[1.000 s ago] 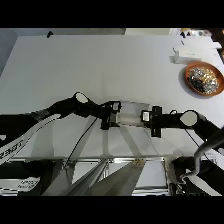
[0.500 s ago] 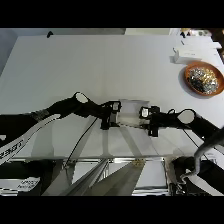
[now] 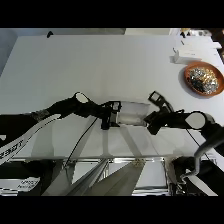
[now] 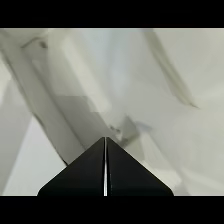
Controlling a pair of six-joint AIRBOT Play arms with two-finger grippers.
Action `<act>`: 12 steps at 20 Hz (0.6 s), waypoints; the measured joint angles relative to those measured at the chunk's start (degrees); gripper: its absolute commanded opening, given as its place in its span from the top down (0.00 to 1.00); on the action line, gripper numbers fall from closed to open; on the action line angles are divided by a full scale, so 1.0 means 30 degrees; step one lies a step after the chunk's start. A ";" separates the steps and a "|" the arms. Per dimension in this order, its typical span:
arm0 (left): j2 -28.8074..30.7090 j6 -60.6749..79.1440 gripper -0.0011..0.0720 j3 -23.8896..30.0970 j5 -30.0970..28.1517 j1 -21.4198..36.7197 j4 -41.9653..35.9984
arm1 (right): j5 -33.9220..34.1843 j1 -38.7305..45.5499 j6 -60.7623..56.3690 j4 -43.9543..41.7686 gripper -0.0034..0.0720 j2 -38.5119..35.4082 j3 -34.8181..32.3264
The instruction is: Fold the box and place the chain.
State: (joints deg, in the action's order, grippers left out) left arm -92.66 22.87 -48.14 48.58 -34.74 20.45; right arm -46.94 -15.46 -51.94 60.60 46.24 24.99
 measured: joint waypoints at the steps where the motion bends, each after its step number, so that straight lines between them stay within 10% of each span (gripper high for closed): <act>1: 0.0000 0.0000 0.49 0.0000 0.0007 0.0000 0.0007 | -0.0656 0.0459 -0.2149 0.1151 0.93 -0.0168 0.0379; 12: 0.0000 0.0015 0.49 0.0000 0.0029 0.0000 0.0022 | -0.4131 0.7614 -1.0397 0.3293 0.93 0.2193 0.0991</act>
State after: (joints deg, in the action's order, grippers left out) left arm -92.66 22.92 -48.14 48.66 -34.74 20.51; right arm -59.33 7.38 -83.13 70.48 52.82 27.97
